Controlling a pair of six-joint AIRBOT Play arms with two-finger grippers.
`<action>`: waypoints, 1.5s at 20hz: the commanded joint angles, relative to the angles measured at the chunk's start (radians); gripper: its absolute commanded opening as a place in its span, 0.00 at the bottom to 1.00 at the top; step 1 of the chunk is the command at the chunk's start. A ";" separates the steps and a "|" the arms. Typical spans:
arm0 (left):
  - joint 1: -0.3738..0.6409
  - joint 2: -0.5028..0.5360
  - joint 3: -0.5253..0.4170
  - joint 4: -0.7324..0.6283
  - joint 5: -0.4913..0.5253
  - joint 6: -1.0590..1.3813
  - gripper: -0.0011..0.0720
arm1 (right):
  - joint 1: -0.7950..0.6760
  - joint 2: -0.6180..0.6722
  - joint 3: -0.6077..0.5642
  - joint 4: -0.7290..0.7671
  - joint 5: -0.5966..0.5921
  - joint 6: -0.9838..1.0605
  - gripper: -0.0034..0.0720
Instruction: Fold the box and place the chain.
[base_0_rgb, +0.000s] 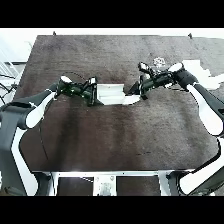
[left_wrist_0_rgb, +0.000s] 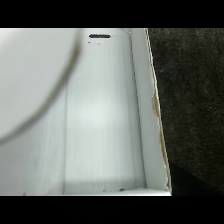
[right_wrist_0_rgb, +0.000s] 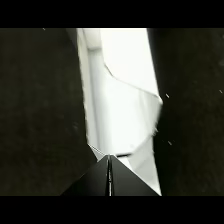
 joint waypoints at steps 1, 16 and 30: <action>0.001 -0.001 0.000 0.001 0.003 0.000 0.65 | 0.040 0.014 -0.001 0.108 0.068 0.034 0.06; 0.001 -0.001 0.000 0.001 0.008 0.000 0.65 | 0.096 -0.101 0.000 0.270 -0.452 0.160 0.06; 0.001 -0.001 0.000 0.001 0.009 0.000 0.65 | 0.088 -0.082 0.039 0.265 -0.385 0.153 0.06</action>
